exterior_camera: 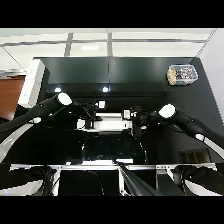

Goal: Fold the box and place the chain.

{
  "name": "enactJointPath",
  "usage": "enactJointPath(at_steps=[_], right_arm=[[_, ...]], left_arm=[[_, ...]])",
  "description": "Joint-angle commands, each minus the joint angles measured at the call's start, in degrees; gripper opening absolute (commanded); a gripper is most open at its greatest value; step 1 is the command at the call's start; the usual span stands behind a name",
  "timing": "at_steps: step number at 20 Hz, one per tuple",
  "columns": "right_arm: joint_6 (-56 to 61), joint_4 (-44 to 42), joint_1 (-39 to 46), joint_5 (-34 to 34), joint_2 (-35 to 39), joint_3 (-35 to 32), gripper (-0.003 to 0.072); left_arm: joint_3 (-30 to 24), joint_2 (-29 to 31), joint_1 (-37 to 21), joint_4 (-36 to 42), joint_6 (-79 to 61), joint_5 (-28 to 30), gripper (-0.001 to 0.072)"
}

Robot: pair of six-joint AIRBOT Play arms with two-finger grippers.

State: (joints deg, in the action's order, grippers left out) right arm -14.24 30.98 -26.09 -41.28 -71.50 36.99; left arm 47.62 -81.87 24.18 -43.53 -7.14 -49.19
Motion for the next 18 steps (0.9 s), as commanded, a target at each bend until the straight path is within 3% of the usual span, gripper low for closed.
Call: enactJointPath(at_steps=[1, 18], right_arm=[[-2.1, -1.8, 0.0, -1.6, -2.9, 0.0, 0.0709], [-0.4, -1.8, 2.5, 0.5, -5.7, 0.0, 0.0703]], left_arm=[[0.1, 0.0, 0.0, 0.1, 0.1, -1.0, 0.0029], [0.1, 0.0, 0.0, 0.1, 0.1, -0.9, 0.0029]])
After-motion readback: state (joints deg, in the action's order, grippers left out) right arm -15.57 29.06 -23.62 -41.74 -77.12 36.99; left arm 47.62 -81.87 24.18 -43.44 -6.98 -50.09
